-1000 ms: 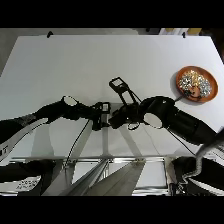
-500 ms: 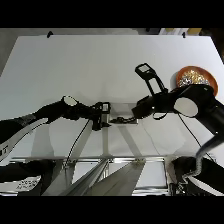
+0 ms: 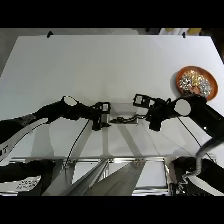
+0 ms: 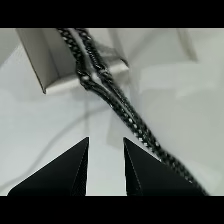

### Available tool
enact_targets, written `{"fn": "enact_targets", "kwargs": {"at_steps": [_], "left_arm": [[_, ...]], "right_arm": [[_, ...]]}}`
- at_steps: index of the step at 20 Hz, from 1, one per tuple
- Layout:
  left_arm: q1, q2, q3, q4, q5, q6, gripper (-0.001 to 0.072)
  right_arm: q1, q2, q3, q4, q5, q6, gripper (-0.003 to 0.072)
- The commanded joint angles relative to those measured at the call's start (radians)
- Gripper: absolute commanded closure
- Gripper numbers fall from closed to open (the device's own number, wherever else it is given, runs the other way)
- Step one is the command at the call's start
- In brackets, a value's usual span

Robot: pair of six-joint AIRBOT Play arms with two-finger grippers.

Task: Fold the box and place the chain.

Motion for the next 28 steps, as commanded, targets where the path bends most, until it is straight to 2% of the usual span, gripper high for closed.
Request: {"fn": "enact_targets", "kwargs": {"at_steps": [1,5,11,18,24,28], "left_arm": [[0.0,0.001,0.0,0.0,0.0,0.0,0.0557],[0.0,0.001,0.0,0.0,0.0,0.0,0.0557],[0.0,0.001,0.0,0.0,0.0,0.0,0.0557],[0.0,0.001,0.0,0.0,0.0,0.0,0.0557],[0.0,0.001,0.0,0.0,0.0,0.0,0.0557],[0.0,0.001,0.0,0.0,0.0,0.0,0.0557]], "right_arm": [[-0.011,-0.086,-0.036,0.092,-0.098,-0.216,0.0434],[-0.012,-0.151,-0.036,0.092,-0.158,-0.215,0.0465],[-0.011,-0.152,-0.036,0.085,-0.235,-0.215,0.0466],[-0.012,-0.026,-0.036,-0.053,-0.193,-0.216,0.0466],[-0.034,-0.052,-0.037,-0.002,-0.213,-0.232,0.0466],[-0.034,-0.083,-0.041,0.07,-0.215,-0.339,0.0466]]}}
